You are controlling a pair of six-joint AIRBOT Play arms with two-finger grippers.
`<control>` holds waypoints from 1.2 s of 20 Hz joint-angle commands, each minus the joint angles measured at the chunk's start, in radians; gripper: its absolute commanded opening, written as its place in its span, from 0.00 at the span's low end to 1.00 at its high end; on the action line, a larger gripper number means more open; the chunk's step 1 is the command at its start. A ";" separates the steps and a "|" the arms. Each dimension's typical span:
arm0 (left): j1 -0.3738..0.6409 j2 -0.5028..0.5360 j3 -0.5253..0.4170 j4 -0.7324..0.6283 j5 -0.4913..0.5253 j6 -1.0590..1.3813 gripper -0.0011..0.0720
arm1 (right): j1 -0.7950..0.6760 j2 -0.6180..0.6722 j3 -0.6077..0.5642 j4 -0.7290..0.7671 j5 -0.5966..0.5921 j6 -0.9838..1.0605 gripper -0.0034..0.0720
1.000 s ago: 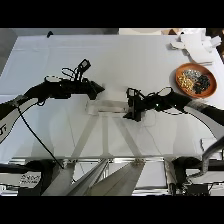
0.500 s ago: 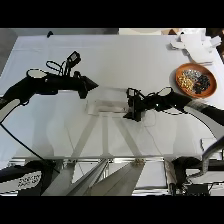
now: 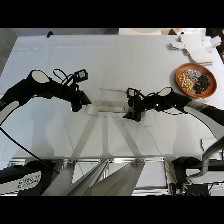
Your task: Fold the box and place the chain.
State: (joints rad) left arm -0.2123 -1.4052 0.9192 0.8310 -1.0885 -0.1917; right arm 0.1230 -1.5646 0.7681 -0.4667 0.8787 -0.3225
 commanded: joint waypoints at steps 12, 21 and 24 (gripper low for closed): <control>-0.051 -0.014 -0.001 0.413 0.105 -0.219 0.02 | 0.000 0.000 0.001 0.000 0.000 0.000 0.73; -0.035 0.059 -0.001 -0.001 0.060 0.338 0.17 | 0.000 0.000 0.001 0.000 0.000 0.000 0.73; -0.022 0.033 -0.001 -0.049 0.072 0.381 0.65 | 0.000 0.000 0.001 0.000 0.000 0.000 0.73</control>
